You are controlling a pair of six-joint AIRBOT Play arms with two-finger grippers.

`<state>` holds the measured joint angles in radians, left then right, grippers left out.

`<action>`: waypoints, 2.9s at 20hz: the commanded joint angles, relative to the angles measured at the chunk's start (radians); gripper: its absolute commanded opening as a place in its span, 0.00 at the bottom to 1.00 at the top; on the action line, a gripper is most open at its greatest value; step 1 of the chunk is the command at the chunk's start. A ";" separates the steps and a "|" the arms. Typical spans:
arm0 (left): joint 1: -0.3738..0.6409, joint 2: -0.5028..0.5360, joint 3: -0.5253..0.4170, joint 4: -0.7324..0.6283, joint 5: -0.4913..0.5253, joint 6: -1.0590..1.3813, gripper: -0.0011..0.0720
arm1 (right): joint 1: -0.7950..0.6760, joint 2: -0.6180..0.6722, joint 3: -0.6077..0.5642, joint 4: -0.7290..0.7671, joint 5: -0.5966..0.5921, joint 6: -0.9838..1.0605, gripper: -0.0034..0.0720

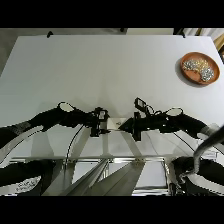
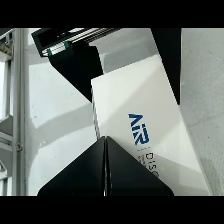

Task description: Fold the box and place the chain.

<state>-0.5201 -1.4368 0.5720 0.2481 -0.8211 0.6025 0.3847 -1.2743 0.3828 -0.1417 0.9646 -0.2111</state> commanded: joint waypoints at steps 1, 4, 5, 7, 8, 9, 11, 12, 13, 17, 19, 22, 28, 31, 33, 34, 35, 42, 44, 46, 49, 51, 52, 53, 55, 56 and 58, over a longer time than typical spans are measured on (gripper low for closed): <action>0.001 0.001 0.000 -0.001 0.002 0.000 0.30 | 0.001 -0.003 -0.008 -0.007 -0.034 -0.007 0.06; 0.001 0.001 0.000 -0.001 0.002 0.000 0.30 | 0.001 -0.017 -0.008 -0.009 -0.042 0.004 0.06; 0.001 0.001 0.000 -0.001 0.002 0.000 0.30 | 0.001 -0.017 -0.008 -0.008 -0.042 0.004 0.06; 0.001 0.001 0.000 -0.001 0.002 0.000 0.30 | 0.001 -0.015 -0.008 -0.007 -0.038 0.005 0.06; 0.001 0.001 0.000 -0.001 0.002 0.000 0.30 | 0.001 -0.004 -0.008 -0.006 -0.029 0.005 0.06; 0.001 0.001 0.000 -0.001 0.002 0.000 0.30 | 0.001 0.018 -0.008 -0.004 -0.019 0.004 0.06; 0.001 0.001 0.000 -0.001 0.002 0.000 0.30 | 0.000 0.097 -0.005 -0.004 -0.023 0.005 0.06; 0.001 0.001 0.000 -0.001 0.002 0.000 0.30 | -0.001 0.138 0.001 -0.008 -0.041 0.015 0.06; 0.001 0.001 0.000 -0.001 0.002 0.000 0.30 | -0.001 0.182 0.014 -0.017 -0.077 0.055 0.06; 0.001 0.001 0.000 -0.001 0.002 0.000 0.30 | 0.000 0.317 0.146 -0.177 -0.107 0.292 0.06; 0.001 0.001 0.000 -0.001 0.002 0.000 0.30 | -0.001 0.365 0.273 -0.412 -0.089 0.563 0.06; 0.001 0.001 0.000 -0.001 0.002 0.000 0.30 | -0.001 0.387 0.472 -0.886 0.057 1.017 0.06; 0.001 0.001 0.000 -0.001 0.002 0.000 0.30 | -0.153 0.346 0.565 -1.301 0.369 1.465 0.06; 0.001 0.001 0.000 -0.002 0.002 0.000 0.30 | -0.289 0.260 0.556 -1.307 0.419 1.547 0.06; 0.001 0.001 0.000 -0.002 0.001 0.000 0.30 | -0.357 0.201 0.544 -1.316 0.422 1.647 0.07; 0.001 0.001 0.000 -0.008 0.001 -0.001 0.30 | -0.378 0.176 0.544 -1.315 0.441 1.701 0.07; 0.001 0.001 0.000 -0.012 0.001 0.000 0.30 | -0.383 0.167 0.544 -1.313 0.454 1.737 0.07; 0.001 0.001 0.000 -0.012 -0.027 -0.001 0.29 | -0.383 0.169 0.544 -1.309 0.449 1.752 0.07; 0.007 0.019 0.000 -0.014 -0.044 -0.006 0.02 | -0.383 0.169 0.544 -1.309 0.449 1.752 0.07; 0.036 0.090 0.000 -0.011 -0.040 -0.117 0.02 | -0.383 0.169 0.544 -1.309 0.449 1.752 0.07; 0.151 0.260 0.000 0.025 -0.004 -0.281 0.02 | -0.383 0.169 0.544 -1.309 0.449 1.752 0.07; 0.267 0.383 0.000 0.110 0.029 -0.372 0.02 | -0.383 0.169 0.544 -1.309 0.449 1.752 0.07; 0.333 0.441 0.000 0.162 0.057 -0.426 0.02 | -0.383 0.169 0.544 -1.309 0.449 1.752 0.07; 0.403 0.491 0.000 0.203 0.084 -0.486 0.02 | -0.383 0.169 0.544 -1.309 0.449 1.752 0.07; 0.562 0.560 0.000 0.226 0.095 -0.576 0.02 | -0.383 0.169 0.544 -1.309 0.449 1.752 0.07; 0.639 0.580 0.000 0.224 0.089 -0.614 0.02 | -0.383 0.169 0.544 -1.309 0.449 1.752 0.07; 0.739 0.581 0.000 0.261 0.092 -0.713 0.02 | -0.383 0.169 0.544 -1.309 0.449 1.752 0.07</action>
<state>0.0566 -0.9085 0.5716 0.4454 -0.7464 0.0532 0.0029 -1.1049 0.9272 -1.4509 1.4147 1.5406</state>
